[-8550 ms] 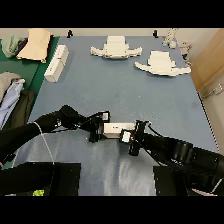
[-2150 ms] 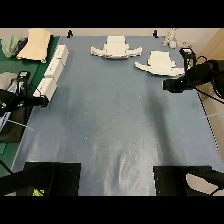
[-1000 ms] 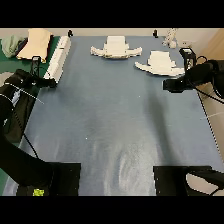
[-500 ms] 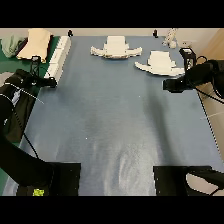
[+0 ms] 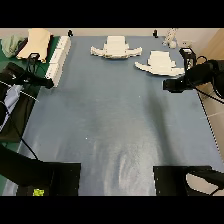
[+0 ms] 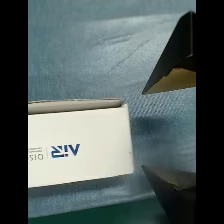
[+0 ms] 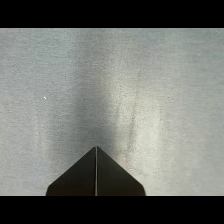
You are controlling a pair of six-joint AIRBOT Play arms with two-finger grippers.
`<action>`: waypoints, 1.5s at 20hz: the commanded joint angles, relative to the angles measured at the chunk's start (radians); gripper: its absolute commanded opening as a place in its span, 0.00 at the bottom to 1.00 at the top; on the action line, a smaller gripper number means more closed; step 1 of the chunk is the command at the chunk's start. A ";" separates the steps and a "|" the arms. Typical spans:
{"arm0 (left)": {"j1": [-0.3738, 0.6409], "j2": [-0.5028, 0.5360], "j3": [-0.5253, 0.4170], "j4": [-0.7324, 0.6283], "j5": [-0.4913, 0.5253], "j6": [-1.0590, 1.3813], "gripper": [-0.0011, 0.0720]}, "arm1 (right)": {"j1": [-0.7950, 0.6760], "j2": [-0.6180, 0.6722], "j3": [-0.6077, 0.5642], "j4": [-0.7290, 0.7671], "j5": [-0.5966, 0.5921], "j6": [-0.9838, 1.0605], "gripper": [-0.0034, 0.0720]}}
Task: Fold the box.
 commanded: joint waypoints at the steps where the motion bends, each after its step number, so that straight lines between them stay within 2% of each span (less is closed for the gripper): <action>1: 0.004 0.113 0.003 0.123 -0.159 -0.008 0.96 | 0.000 0.000 0.001 0.000 0.000 0.000 0.05; 5: 0.004 0.257 0.003 0.158 -0.321 -0.008 0.96 | 0.000 0.000 0.001 0.000 0.000 0.000 0.05; 10: 0.002 0.380 0.002 0.116 -0.630 -0.131 0.96 | 0.000 0.000 0.001 0.000 0.000 0.000 0.05; 14: 0.001 0.408 -0.007 -0.103 -0.854 -0.259 0.96 | 0.000 0.000 0.001 0.000 0.000 0.000 0.05; 16: -0.005 0.408 -0.052 -0.253 -0.957 -0.291 0.96 | 0.000 0.000 0.001 0.000 0.000 0.000 0.05; 18: -0.035 0.409 -0.129 -0.336 -1.008 -0.293 0.96 | 0.000 0.000 0.001 0.000 0.000 0.000 0.05; 21: -0.147 0.410 -0.298 -0.351 -0.978 -0.290 0.96 | 0.000 0.000 0.001 0.000 0.000 0.000 0.05; 25: -0.371 0.410 -0.526 -0.351 -0.820 -0.258 0.96 | 0.000 0.000 0.001 0.000 0.000 0.000 0.05; 27: -0.478 0.410 -0.599 -0.351 -0.732 -0.255 0.96 | 0.000 0.000 0.001 0.000 0.000 0.000 0.05; 30: -0.611 0.410 -0.644 -0.367 -0.631 -0.256 0.96 | 0.000 0.000 0.001 0.000 0.000 0.000 0.05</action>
